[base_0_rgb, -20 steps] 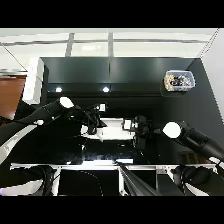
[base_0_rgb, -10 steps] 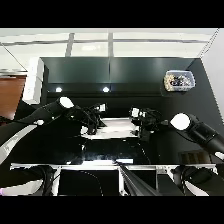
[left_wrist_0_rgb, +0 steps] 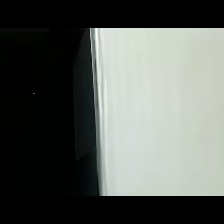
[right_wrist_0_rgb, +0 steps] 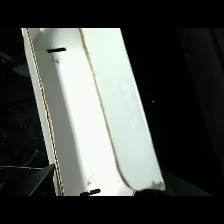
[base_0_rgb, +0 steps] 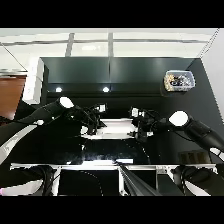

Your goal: Fold the box and place the chain.

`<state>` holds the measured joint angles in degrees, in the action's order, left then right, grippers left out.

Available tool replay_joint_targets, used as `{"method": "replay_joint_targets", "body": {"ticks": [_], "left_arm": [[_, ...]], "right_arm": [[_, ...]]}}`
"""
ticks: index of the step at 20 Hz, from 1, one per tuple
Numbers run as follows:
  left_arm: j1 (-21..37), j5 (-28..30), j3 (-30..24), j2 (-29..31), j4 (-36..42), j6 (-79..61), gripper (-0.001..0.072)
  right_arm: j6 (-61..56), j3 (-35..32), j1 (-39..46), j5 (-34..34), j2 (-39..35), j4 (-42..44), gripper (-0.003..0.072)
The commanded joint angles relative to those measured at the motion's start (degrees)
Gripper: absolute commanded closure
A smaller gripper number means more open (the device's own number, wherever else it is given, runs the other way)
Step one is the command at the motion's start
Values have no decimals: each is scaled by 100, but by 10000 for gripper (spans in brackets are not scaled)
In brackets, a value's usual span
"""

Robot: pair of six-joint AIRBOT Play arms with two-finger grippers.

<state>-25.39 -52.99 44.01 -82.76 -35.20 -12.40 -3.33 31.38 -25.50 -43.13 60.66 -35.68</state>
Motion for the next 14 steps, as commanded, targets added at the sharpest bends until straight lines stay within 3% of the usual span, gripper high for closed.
{"method": "replay_joint_targets", "body": {"ticks": [1,4,14], "left_arm": [[2,4,-2,4,9,0,686],[2,2,-2,4,9,0,686],[2,2,-2,4,7,0,686]], "right_arm": [[756,-164,2,-35,216,269,4],[1257,-452,0,83,321,275,4],[1624,-455,-48,328,745,522,5]]}}
